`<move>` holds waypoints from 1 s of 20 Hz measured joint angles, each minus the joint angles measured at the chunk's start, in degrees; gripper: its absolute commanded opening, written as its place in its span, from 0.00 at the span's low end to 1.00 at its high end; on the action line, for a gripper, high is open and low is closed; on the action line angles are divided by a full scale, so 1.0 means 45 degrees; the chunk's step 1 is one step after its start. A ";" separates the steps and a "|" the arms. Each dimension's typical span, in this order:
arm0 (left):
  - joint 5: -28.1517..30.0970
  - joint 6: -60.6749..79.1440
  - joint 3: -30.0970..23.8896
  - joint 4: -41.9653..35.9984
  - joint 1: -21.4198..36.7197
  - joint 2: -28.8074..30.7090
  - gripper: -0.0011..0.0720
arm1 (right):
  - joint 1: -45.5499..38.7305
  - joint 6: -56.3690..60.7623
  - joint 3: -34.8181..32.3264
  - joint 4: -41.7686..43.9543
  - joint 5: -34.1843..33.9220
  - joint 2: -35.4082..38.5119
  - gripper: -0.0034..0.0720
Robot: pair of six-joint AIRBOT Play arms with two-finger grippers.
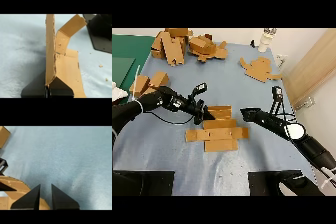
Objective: Fold the box.
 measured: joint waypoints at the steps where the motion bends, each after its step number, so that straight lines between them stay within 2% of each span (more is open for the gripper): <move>1: 0.0364 0.0355 -0.0223 -0.0039 -0.0146 0.0330 0.03 | 0.0000 0.0000 0.0010 -0.0005 0.0034 -0.0087 0.33; 6: 0.1564 0.2618 -0.2171 -0.1554 -0.0733 0.1875 0.03 | -0.0015 0.0024 0.0010 -0.0194 0.0257 -0.0403 0.33; 12: 0.2293 0.3784 -0.3541 -0.2030 -0.1175 0.2322 0.03 | -0.0015 0.0024 0.0010 -0.0408 0.0500 -0.0481 0.33; 13: 0.2433 0.3847 -0.3619 -0.1923 -0.1268 0.2341 0.03 | -0.0015 0.0024 0.0015 -0.0418 0.0525 -0.0481 0.26; 15: 0.2764 0.3920 -0.3721 -0.1773 -0.1423 0.2346 0.03 | 0.0078 0.0029 0.0112 -0.0452 0.0583 -0.0481 0.21; 16: 0.2895 0.3925 -0.3750 -0.1734 -0.1443 0.2346 0.03 | 0.0204 0.0029 0.0233 -0.0452 0.0699 -0.0481 0.14; 20: 0.3123 0.3959 -0.3808 -0.1666 -0.1535 0.2351 0.03 | 0.0772 0.0024 0.0937 -0.0597 0.1190 -0.0481 0.10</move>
